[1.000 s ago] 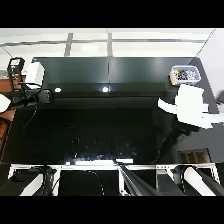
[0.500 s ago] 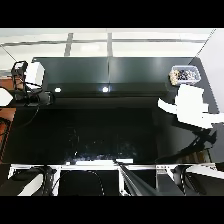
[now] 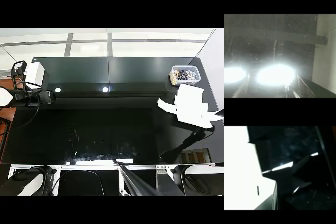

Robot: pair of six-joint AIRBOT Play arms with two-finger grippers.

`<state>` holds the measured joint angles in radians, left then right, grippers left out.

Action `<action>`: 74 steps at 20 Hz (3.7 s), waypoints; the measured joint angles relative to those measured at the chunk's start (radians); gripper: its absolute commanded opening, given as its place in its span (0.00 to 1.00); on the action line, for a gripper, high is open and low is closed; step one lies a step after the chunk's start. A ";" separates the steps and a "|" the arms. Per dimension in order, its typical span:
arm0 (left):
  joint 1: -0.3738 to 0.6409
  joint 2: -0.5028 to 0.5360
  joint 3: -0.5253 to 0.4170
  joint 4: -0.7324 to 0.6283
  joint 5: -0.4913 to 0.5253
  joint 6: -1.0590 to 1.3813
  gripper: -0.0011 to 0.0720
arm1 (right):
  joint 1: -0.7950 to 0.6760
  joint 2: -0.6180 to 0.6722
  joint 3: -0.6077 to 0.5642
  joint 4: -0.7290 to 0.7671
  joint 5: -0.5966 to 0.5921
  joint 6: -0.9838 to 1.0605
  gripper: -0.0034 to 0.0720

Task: Fold the box and place the chain.

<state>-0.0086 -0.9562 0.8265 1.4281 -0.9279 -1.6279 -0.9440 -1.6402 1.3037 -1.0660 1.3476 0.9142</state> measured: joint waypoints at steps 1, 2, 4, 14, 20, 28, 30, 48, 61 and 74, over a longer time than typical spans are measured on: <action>0.000 0.000 0.000 0.000 0.000 -0.002 0.98 | 0.014 0.013 0.003 -0.002 0.013 -0.004 0.06; 0.000 0.000 0.000 0.000 0.000 -0.002 0.98 | 0.033 0.031 0.005 0.000 0.026 -0.010 0.06; 0.000 0.000 0.000 0.000 0.000 -0.002 0.98 | 0.068 0.085 -0.005 0.017 0.051 -0.014 0.06; -0.034 -0.018 -0.014 -0.156 0.048 0.055 0.98 | 0.447 0.639 -0.483 0.354 -0.119 0.008 0.06; -0.105 -0.148 -0.016 -0.490 0.061 0.288 0.98 | 0.862 0.863 -0.843 0.563 -0.504 0.058 0.07; -0.123 -0.490 0.041 -0.936 -0.095 0.613 0.98 | 1.175 0.903 -0.949 0.618 -0.717 0.086 0.07; -0.137 -0.562 0.084 -0.986 -0.146 0.665 0.98 | 1.202 0.904 -0.953 0.622 -0.728 0.089 0.07; -0.153 -0.820 0.309 -1.032 -0.621 1.250 0.05 | 1.234 0.905 -0.957 0.611 -0.737 0.100 0.18; -0.184 -0.571 0.130 -0.973 -0.453 1.260 0.04 | 1.035 0.906 -0.675 -0.021 -0.391 0.130 0.97; -0.394 -0.351 -0.120 -1.016 0.093 1.901 0.05 | 1.003 0.892 -0.702 0.055 -0.380 -0.114 0.97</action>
<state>-0.4026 -1.3071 0.7067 0.4122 -0.8345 0.2726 0.0589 -0.7486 0.6018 -1.0115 0.9676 0.7998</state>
